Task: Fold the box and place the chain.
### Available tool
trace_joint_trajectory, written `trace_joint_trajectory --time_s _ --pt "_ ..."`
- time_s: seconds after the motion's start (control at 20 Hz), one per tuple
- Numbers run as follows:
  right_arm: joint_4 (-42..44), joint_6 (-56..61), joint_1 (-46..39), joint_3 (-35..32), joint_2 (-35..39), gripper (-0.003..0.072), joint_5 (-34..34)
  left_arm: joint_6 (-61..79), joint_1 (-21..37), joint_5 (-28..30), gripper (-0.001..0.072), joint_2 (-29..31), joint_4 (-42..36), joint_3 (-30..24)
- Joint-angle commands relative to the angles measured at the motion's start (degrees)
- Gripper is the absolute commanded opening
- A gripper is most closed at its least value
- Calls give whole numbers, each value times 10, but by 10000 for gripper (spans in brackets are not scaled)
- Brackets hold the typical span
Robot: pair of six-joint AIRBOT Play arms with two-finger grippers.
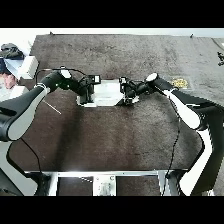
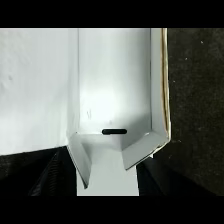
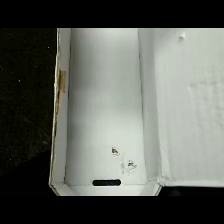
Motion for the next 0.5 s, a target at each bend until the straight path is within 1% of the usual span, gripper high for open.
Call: trace_joint_trajectory --time_s 0.0,0.05,0.1,0.2,0.25,0.3,0.45 --pt "0 0 0 0 0 331 0 -2 0 -1 467 -3 -4 0" --pt "0 0 0 0 0 331 0 -3 0 -6 378 -7 -4 0" --pt "0 0 0 0 0 332 0 -3 0 -14 353 -9 -4 0" --pt "0 0 0 0 0 331 0 -2 0 -16 352 -10 -9 0" --pt "0 0 0 0 0 331 0 -2 0 -15 324 -11 -12 0" --pt "0 0 0 0 0 331 0 -1 0 -14 227 -11 -19 0" --pt "0 0 0 0 0 331 0 0 0 -14 224 -11 -42 0"
